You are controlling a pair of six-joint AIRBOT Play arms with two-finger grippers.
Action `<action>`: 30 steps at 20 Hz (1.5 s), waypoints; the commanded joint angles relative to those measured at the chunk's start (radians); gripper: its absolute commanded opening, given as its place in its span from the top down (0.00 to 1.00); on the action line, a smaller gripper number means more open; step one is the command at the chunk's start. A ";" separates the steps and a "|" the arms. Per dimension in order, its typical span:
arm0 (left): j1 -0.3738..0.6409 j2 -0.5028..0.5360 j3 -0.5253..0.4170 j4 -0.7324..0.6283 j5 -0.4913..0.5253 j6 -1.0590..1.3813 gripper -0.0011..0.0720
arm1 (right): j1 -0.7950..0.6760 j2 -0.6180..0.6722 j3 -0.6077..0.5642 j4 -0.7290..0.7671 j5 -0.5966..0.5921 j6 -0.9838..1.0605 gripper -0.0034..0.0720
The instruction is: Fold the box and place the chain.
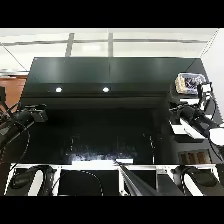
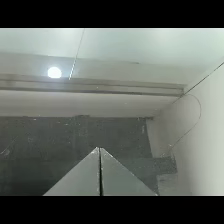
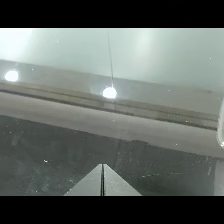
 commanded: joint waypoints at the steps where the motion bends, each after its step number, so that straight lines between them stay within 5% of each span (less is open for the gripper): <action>1: 0.000 0.000 0.000 0.000 0.000 0.000 0.95 | 0.000 -0.001 0.000 0.000 0.000 0.000 0.95; 18: 0.000 0.000 0.000 -0.001 0.000 0.000 0.95 | 0.000 -0.001 0.000 0.001 -0.007 0.000 0.95; 23: 0.000 -0.004 0.000 -0.001 0.018 0.000 0.95 | 0.001 -0.001 0.000 0.207 -0.179 0.000 0.95; 26: 0.000 -0.031 0.000 -0.046 0.066 -0.007 0.94 | -0.001 -0.028 0.000 0.216 -0.409 0.001 0.95; 27: 0.000 -0.049 0.000 -0.074 0.084 -0.006 0.77 | -0.011 -0.059 0.003 0.216 -0.488 0.001 0.92; 28: 0.000 -0.068 0.000 -0.092 0.100 -0.006 0.28 | -0.046 -0.107 0.027 0.215 -0.496 0.000 0.77; 29: 0.000 -0.089 0.000 -0.111 0.113 -0.007 0.01 | -0.100 -0.167 0.074 0.211 -0.428 0.000 0.16; 30: 0.000 -0.107 0.003 -0.122 0.111 -0.006 0.01 | -0.150 -0.228 0.129 0.174 -0.341 0.000 0.07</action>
